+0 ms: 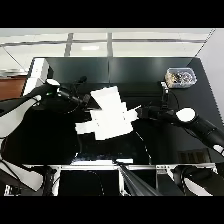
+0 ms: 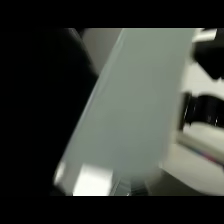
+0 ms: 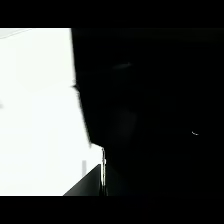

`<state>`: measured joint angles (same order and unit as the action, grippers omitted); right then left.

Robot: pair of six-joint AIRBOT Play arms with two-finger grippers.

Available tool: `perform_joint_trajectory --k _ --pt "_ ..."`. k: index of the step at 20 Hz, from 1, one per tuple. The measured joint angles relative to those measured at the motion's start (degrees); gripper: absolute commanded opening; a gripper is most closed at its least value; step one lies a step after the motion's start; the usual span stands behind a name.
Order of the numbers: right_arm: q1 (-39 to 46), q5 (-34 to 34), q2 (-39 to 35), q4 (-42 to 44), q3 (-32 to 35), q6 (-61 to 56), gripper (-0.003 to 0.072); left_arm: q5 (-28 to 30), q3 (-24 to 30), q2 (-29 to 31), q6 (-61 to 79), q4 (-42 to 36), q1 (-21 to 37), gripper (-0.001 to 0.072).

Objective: Fold the box and place the chain.

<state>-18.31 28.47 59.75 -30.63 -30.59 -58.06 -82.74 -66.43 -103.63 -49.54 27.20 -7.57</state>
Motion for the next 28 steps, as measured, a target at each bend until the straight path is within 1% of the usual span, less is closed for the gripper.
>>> perform_joint_trajectory --k 1,2,3,4,5,6,7,8,9,10,12,13,15,17,19,20,22,24,25,28 --pt "0.0 0.0 0.0 0.0 0.0 0.0 0.0019 -1.7 -1.9 -1.0 1.1 1.9 -0.7 0.0258" --pt "0.0 0.0 0.0 0.0 0.0 0.0 0.0019 -2.9 -3.5 -1.9 1.9 4.1 -1.5 0.0240" --pt "0.0 0.0 0.0 0.0 0.0 0.0 0.0019 -4.0 -5.3 -2.7 2.5 6.2 -2.2 0.0176" --pt "0.0 0.0 0.0 0.0 0.0 0.0 0.0018 -5.4 -6.9 -3.6 2.9 7.5 -2.7 0.0127" --pt "0.0 0.0 0.0 -0.1 0.0 0.0 0.0019 -7.1 -8.6 -4.6 3.4 8.8 -3.1 0.0102" --pt "0.0 0.0 0.0 -0.1 0.0 0.0 0.0019 -8.5 -9.9 -5.5 3.7 9.7 -3.5 0.0025" --pt "0.0 0.0 0.0 -0.1 0.0 0.1 0.0023 -10.2 -11.1 -6.3 4.2 10.3 -3.7 0.0028" --pt "0.0 0.1 0.0 -0.1 0.0 0.1 0.0221 -11.2 -12.1 -6.8 4.6 10.5 -3.9 0.0027" --pt "0.0 -0.1 0.0 0.0 0.0 0.0 0.0593 -11.6 -12.9 -7.2 4.7 11.4 -4.0 0.0026" --pt "0.3 -0.1 0.0 -0.3 0.0 0.0 0.0702 -11.8 -13.6 -7.5 4.9 11.8 -4.0 0.0025" --pt "1.7 1.2 -0.5 -2.6 -0.8 0.0 0.0701 -12.0 -14.8 -7.5 5.2 12.0 -4.1 0.0024" --pt "3.0 2.9 -1.0 -5.1 -1.7 0.0 0.0702 -12.1 -15.2 -7.0 5.2 12.3 -4.1 0.0024" --pt "6.4 9.2 -2.4 -12.5 -5.0 0.2 0.0699 -12.2 -15.0 -4.7 5.5 12.2 -4.4 0.0024" --pt "9.5 16.6 -4.3 -21.1 -8.9 2.0 0.0699 -10.5 -12.3 -0.2 7.8 11.9 -5.4 0.0024" --pt "11.5 22.8 -5.8 -28.3 -11.5 6.6 0.0699 -5.8 -6.5 5.9 13.8 10.9 -7.3 0.0026" --pt "12.1 25.0 -6.3 -30.8 -12.3 9.3 0.0698 -1.6 -3.0 9.2 18.3 10.7 -8.5 0.0029" --pt "12.7 26.9 -6.6 -32.8 -12.8 14.8 0.0698 7.4 3.2 14.2 28.4 11.0 -11.0 0.0029" --pt "12.5 27.1 -6.6 -31.7 -11.9 20.5 0.0698 14.5 6.9 16.4 37.0 11.1 -12.9 0.0029" --pt "11.9 27.0 -6.6 -30.8 -11.1 23.8 0.0698 17.0 8.0 16.6 40.1 11.4 -13.9 0.0028" --pt "9.1 26.9 -6.4 -29.5 -9.0 30.6 0.0698 21.4 9.8 15.6 45.3 11.9 -16.2 0.0027"
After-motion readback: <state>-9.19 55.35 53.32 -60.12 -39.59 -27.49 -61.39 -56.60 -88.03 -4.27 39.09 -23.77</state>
